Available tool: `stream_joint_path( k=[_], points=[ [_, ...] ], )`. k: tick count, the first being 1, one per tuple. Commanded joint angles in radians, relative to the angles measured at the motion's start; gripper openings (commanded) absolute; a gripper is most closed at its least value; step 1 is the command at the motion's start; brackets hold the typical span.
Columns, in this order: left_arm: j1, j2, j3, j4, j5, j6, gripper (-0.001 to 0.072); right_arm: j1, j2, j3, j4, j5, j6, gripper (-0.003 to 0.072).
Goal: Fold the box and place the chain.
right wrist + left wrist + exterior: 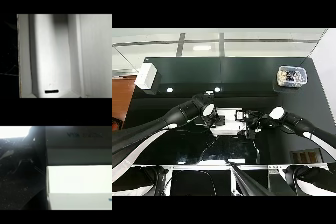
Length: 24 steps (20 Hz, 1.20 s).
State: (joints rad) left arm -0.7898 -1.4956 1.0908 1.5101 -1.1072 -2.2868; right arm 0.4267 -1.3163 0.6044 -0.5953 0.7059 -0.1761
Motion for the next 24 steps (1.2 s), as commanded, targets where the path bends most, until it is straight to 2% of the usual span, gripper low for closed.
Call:
stream_joint_path(
  k=[1, 2, 3, 4, 6, 11, 15, 16, 20, 21, 24],
  points=[
    [0.000, -0.001, 0.001, -0.003, -0.001, 0.002, 0.0026, -0.001, 0.000, 0.000, 0.000, 0.001, 0.000, 0.0299],
    [0.001, -0.001, 0.001, -0.003, 0.000, 0.002, 0.0026, -0.001, 0.000, 0.000, -0.003, 0.008, 0.000, 0.0300],
    [0.001, -0.001, 0.001, -0.003, 0.000, 0.002, 0.0026, -0.001, 0.000, 0.000, -0.002, 0.003, 0.000, 0.0391],
    [0.001, -0.001, 0.001, -0.003, 0.000, 0.002, 0.0026, -0.001, 0.001, 0.001, 0.000, 0.000, 0.006, 0.0706],
    [0.001, -0.001, 0.001, -0.003, -0.001, 0.008, 0.0026, -0.001, 0.026, 0.014, -0.048, 0.027, 0.065, 0.0710],
    [0.001, -0.001, 0.001, -0.003, -0.002, 0.009, 0.0027, -0.001, 0.167, 0.025, -0.284, 0.077, 0.174, 0.0703],
    [0.001, -0.001, 0.001, -0.004, -0.001, 0.009, 0.0026, -0.001, 0.181, 0.024, -0.294, 0.074, 0.171, 0.0702],
    [0.001, -0.001, 0.001, -0.003, -0.001, 0.009, 0.0026, 0.000, 0.180, 0.024, -0.291, 0.074, 0.164, 0.0697],
    [0.001, -0.001, 0.001, -0.003, 0.000, 0.009, 0.0027, 0.000, 0.179, 0.024, -0.229, 0.091, 0.157, 0.0218],
    [0.001, -0.001, 0.001, -0.003, 0.000, 0.009, 0.0027, 0.000, 0.174, 0.024, -0.201, 0.102, 0.157, 0.0189],
    [0.001, -0.001, 0.001, -0.003, 0.001, 0.009, 0.0027, 0.000, 0.140, 0.024, -0.077, 0.101, 0.157, 0.0189]
  ],
)
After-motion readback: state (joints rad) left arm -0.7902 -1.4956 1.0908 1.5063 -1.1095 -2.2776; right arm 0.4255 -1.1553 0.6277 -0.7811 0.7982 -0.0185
